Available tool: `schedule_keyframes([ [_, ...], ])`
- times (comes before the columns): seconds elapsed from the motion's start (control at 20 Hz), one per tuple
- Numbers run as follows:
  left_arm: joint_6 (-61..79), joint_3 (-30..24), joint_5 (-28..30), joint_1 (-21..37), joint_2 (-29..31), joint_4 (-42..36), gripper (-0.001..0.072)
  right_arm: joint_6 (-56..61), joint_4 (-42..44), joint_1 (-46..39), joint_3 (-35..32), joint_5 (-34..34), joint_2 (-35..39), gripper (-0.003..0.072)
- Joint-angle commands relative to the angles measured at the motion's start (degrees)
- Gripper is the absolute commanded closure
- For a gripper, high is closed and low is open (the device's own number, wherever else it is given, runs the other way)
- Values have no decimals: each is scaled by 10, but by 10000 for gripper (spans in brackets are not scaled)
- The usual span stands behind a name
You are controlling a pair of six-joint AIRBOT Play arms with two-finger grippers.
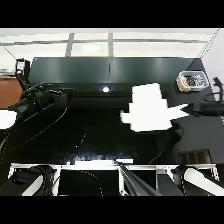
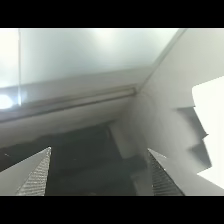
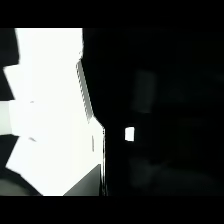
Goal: Fold the box and place the chain.
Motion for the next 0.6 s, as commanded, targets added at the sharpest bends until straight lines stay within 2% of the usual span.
schedule_keyframes([
  [0.0, 1, 0, -36, 0, -17, -25, 6, -35, 125, 121, -64, -44, 54, 676],
  [0.15, 0, 0, -76, 0, -49, -61, 6, -84, 170, 208, -144, -150, 112, 676],
  [0.3, 1, 0, -132, 0, -97, -134, 6, -116, 220, 291, -209, -235, 145, 676],
  [0.55, 3, 3, -258, 2, -216, -182, 8, -117, 223, 388, -233, -293, 146, 677],
])
